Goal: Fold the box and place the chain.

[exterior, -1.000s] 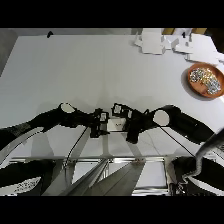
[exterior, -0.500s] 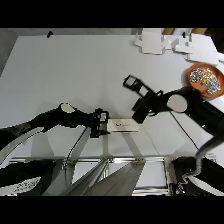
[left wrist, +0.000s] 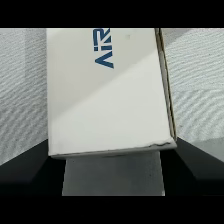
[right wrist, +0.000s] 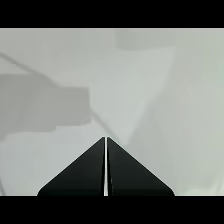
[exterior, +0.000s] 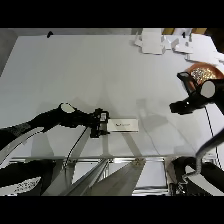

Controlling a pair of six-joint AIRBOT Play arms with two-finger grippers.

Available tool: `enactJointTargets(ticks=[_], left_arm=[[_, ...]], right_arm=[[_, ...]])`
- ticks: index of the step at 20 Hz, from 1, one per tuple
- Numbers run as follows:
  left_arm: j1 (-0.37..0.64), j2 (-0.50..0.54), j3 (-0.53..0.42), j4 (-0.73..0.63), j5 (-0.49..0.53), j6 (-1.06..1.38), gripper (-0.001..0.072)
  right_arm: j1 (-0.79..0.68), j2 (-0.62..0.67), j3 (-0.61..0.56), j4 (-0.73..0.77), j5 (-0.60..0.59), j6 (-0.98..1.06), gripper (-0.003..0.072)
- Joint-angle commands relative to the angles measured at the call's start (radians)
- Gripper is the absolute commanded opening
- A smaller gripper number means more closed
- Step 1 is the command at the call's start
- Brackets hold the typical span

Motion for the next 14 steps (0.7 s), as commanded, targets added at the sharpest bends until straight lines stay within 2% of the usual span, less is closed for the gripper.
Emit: enactJointTargets(ticks=[1,8,11,14], left_arm=[[0.000,0.001,0.000,0.000,-0.008,0.000,0.0208],[0.010,0.017,0.000,0.008,-0.014,-0.004,0.0212],[0.064,0.131,0.000,0.011,-0.013,-0.184,0.0215],[0.180,0.325,0.000,0.133,-0.014,-0.481,0.0215]], right_arm=[[-0.084,0.000,-0.034,-0.024,0.069,0.045,0.0016],[-0.083,0.000,-0.033,-0.023,0.069,0.045,0.0016],[-0.083,0.000,-0.033,-0.023,0.069,0.045,0.0016],[-0.083,0.000,-0.033,-0.023,0.069,0.045,0.0016]])
